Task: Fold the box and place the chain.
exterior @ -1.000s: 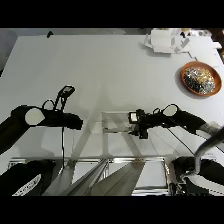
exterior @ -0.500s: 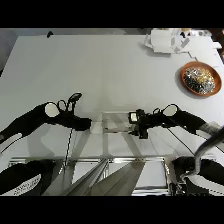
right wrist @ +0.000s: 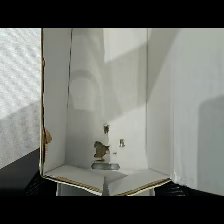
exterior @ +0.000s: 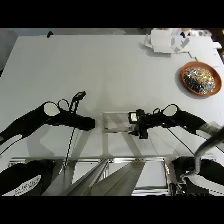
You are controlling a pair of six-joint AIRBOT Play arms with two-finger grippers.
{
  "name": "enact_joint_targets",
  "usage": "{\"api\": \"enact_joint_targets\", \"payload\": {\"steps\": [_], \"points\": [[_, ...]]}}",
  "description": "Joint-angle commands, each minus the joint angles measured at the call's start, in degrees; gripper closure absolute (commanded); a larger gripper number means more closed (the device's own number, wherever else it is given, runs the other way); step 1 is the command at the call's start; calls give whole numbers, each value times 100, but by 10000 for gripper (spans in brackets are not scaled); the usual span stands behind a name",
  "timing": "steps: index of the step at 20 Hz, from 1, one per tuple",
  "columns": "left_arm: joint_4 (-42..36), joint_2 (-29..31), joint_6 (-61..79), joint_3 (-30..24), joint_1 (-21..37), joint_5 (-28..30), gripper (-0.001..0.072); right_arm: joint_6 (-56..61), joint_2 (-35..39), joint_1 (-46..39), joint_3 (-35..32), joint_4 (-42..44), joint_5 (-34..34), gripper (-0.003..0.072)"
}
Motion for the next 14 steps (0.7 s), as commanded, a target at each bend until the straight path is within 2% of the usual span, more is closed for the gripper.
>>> {"api": "enact_joint_targets", "payload": {"steps": [1,2,3,4,5,10,12,14], "points": [[-240,422,162,-2,-22,74,697,0,4,2,-2,0,2,284],[-247,560,162,-2,-22,72,683,0,4,2,-2,0,2,284],[-249,680,164,-2,-22,68,569,0,4,2,-2,0,2,284],[-271,748,164,-2,-22,63,344,0,4,2,-2,0,2,284],[-326,758,168,-2,-22,63,272,0,4,2,-2,0,2,284],[-339,435,260,-2,-245,74,273,0,4,2,-2,0,2,284],[-339,280,221,-2,-385,125,206,0,4,2,-2,0,0,284],[-339,234,205,-2,-520,273,192,0,4,2,-2,0,0,284]]}}
